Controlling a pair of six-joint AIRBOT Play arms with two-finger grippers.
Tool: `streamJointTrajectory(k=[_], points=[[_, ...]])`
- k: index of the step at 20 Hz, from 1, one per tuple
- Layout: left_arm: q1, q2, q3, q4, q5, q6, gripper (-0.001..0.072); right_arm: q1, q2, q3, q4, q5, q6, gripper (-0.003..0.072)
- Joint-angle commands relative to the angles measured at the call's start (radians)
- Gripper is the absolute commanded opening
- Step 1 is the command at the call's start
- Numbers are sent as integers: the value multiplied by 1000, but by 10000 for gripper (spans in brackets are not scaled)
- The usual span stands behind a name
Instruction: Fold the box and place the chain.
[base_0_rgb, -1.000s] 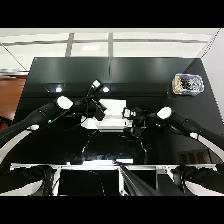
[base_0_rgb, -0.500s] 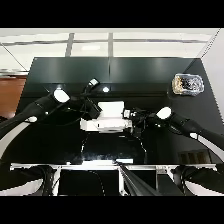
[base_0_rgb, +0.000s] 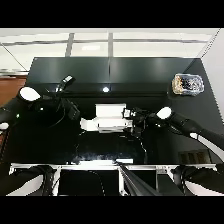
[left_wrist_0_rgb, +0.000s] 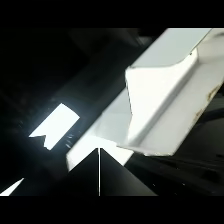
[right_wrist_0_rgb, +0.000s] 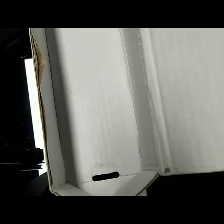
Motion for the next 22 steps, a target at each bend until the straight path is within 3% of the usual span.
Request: streamJointTrajectory(k=[1,5,8,9,10,11,12,15,22], points=[[14,6,-52,-12,-64,-10,27,0,-1,0,0,1,0,440],[-31,6,-52,56,-32,-8,27,0,-1,0,0,1,0,440],[-77,6,-52,87,-35,189,43,0,-1,0,0,1,0,439],[-85,6,-52,101,-18,235,249,0,-1,0,0,1,0,439],[-89,6,-52,101,-3,292,500,0,-1,0,0,1,0,439],[-89,6,-52,97,3,364,629,0,-1,0,0,1,0,440],[-89,6,-52,92,3,457,703,0,-1,0,0,1,0,439],[-89,6,-51,93,31,672,703,0,-1,0,0,1,0,439],[-172,-22,-50,55,121,768,696,0,-1,0,0,1,0,439]])
